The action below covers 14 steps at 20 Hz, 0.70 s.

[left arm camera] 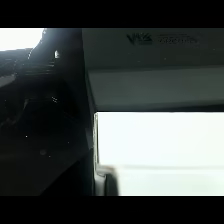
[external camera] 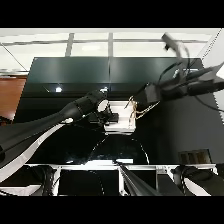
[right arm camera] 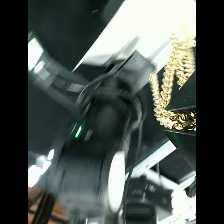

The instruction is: Fold the box and place the chain.

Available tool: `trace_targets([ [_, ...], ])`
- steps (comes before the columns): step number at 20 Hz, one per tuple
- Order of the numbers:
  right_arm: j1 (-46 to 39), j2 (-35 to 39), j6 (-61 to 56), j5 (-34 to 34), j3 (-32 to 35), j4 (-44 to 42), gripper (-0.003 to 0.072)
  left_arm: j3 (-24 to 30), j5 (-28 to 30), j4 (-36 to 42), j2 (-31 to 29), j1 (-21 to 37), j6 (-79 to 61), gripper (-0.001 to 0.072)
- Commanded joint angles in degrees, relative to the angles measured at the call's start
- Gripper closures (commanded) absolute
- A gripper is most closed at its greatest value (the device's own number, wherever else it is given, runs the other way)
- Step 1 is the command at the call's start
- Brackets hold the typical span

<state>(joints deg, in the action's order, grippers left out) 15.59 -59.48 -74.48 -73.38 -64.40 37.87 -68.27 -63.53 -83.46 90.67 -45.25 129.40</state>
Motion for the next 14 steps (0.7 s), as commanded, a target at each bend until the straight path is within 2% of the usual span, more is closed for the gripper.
trace_targets([
  [1,0.22,0.02,0.55,4.7,8.2,0.57,0.0664,0.0,0.0,0.0,-0.02,0.04,-0.02,0.0679],
  [5,0.24,0.0,0.37,5.84,13.81,0.5,0.0664,0.0,0.0,0.0,-0.02,0.04,-0.02,0.0679],
  [10,0.24,-0.02,-0.15,9.18,15.28,0.33,0.065,0.0,-0.02,0.02,-0.02,0.04,-0.02,0.0678],
  [12,-0.59,0.0,-0.07,8.92,15.13,0.61,0.0269,0.0,-0.02,0.02,-0.02,0.04,-0.02,0.0679],
  [14,-5.07,0.07,-0.09,5.95,13.16,5.42,0.0271,0.0,-0.04,0.02,-0.02,0.04,-0.02,0.0679],
])
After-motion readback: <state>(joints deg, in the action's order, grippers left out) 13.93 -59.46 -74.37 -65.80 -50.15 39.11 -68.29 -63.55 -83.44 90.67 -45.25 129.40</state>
